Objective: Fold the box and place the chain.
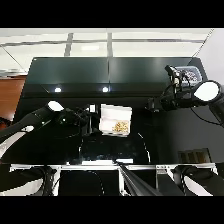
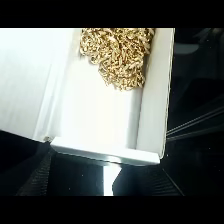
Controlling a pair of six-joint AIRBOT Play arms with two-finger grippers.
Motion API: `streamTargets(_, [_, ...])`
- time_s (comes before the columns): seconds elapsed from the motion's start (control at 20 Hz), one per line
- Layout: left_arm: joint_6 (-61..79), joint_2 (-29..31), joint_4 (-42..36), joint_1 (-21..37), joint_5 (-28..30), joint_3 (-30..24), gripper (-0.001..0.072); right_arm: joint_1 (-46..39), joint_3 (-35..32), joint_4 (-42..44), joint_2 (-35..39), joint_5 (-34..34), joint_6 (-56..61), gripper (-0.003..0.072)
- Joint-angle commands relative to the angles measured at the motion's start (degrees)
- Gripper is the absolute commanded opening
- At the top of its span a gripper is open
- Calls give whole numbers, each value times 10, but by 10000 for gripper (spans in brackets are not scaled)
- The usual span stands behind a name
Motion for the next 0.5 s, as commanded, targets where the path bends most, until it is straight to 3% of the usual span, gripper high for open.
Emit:
streamTargets(0.0, [15, -1, -3, -6, -5, 1, 710, 0, 0, 0, 0, -1, 0, 277])
streamTargets(0.3, [25, -1, -2, -36, 16, 1, 691, 1, 0, 0, 0, 0, -9, 277])
streamTargets(0.45, [25, -1, -1, -36, 17, 1, 459, 3, 0, 0, 0, -16, -22, 279])
